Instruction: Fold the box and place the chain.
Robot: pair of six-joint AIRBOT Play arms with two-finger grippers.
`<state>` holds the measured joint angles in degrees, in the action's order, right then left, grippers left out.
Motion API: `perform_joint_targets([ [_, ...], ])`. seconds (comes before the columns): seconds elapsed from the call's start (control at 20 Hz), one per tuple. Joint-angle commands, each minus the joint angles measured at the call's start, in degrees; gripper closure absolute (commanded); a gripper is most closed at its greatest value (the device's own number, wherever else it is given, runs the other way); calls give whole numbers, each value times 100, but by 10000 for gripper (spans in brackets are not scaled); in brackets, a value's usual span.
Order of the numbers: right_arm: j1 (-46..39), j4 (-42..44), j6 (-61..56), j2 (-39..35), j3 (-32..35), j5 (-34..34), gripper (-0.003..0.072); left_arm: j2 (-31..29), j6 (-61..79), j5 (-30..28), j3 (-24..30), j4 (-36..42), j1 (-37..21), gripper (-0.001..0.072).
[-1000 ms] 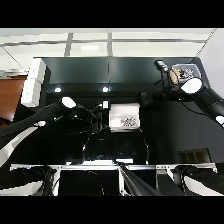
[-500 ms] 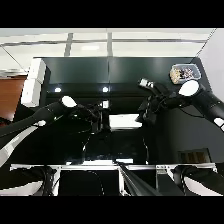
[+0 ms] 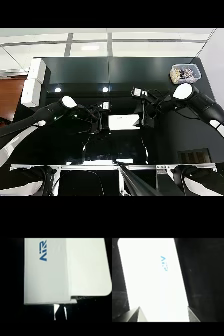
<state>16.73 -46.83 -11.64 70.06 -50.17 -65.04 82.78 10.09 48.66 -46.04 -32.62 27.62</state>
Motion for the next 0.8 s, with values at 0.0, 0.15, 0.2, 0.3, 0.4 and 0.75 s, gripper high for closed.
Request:
perform_joint_targets([
  [0.0,120,-42,254,22,0,125,16,0,-4,4,-4,-22,0,359],
  [0.15,118,-61,271,63,0,254,17,0,-4,2,-4,-20,2,358],
  [0.2,118,-59,269,63,0,251,37,0,-4,2,-4,-22,2,359],
  [0.3,118,-59,262,63,0,144,271,0,-4,2,-4,-20,2,358],
  [0.4,118,-57,208,63,0,79,367,0,-4,2,-4,-20,2,358],
  [0.75,118,-59,96,63,0,-59,496,0,-4,4,-4,-20,0,358],
])
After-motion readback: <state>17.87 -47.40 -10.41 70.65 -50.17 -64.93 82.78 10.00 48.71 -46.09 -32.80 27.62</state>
